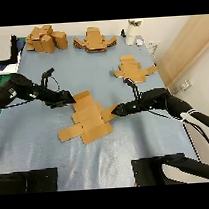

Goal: Fold the box.

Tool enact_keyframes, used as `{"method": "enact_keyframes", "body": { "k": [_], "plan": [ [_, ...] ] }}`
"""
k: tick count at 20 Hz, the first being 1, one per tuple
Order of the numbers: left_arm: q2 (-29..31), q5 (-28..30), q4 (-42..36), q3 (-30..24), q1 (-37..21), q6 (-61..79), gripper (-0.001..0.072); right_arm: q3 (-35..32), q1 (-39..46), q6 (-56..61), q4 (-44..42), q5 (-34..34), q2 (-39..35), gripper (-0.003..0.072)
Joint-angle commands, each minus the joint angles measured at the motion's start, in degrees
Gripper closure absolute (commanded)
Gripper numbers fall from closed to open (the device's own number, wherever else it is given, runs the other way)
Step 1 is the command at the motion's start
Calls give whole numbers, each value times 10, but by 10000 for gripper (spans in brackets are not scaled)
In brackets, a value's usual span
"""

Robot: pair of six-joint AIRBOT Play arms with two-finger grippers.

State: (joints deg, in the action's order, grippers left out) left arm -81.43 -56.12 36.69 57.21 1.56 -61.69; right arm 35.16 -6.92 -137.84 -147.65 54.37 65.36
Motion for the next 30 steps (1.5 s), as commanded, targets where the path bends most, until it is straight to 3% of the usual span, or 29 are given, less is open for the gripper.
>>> {"method": "enact_keyframes", "body": {
  "k": [1, 6, 7, 8, 11, 12, 13, 14, 16, 17, 24, 25, 26, 27, 28, 30],
  "plan": [
    [-63, 3, -55, -6, -5, 53, 17, -14, -28, 18, 0, -25, -20, 682],
    [-117, -9, -173, -6, -1, 169, 18, -14, -28, 24, 2, -25, -20, 682],
    [-122, -19, -202, -6, -1, 201, 56, -14, -28, 24, 2, -25, -20, 683],
    [-125, -36, -213, -5, -1, 224, 144, -14, -28, 28, 3, -25, -20, 683],
    [-132, -86, -212, -5, -2, 264, 145, -14, -28, 31, 5, -27, -20, 683],
    [-132, -94, -212, -5, -2, 269, 258, -14, -28, 31, 5, -28, -20, 682],
    [-132, -100, -213, -5, -2, 287, 443, -14, -28, 34, 8, -30, -20, 683],
    [-132, -102, -213, -5, -2, 297, 496, -14, -28, 36, 9, -29, -20, 682],
    [-132, -103, -213, -5, -2, 308, 519, -14, -28, 40, 9, -29, -20, 682],
    [-132, -103, -213, -5, -2, 313, 643, -14, -28, 40, 9, -29, -20, 682],
    [-132, -108, -219, -5, -2, 368, 694, -14, -28, 40, 10, -29, -20, 678],
    [-132, -114, -227, -5, -2, 387, 694, -13, -27, 40, 14, -30, -20, 586],
    [-132, -123, -235, -2, -1, 403, 695, -11, -23, 44, 20, -33, -20, 442],
    [-132, -137, -235, 7, 0, 416, 696, -6, -15, 66, 34, -39, -20, 373],
    [-132, -148, -229, 22, 3, 425, 696, 3, -2, 95, 54, -42, -20, 371],
    [-131, -152, -228, 49, 18, 444, 696, 33, 32, 155, 93, -39, -23, 213]
  ]
}}
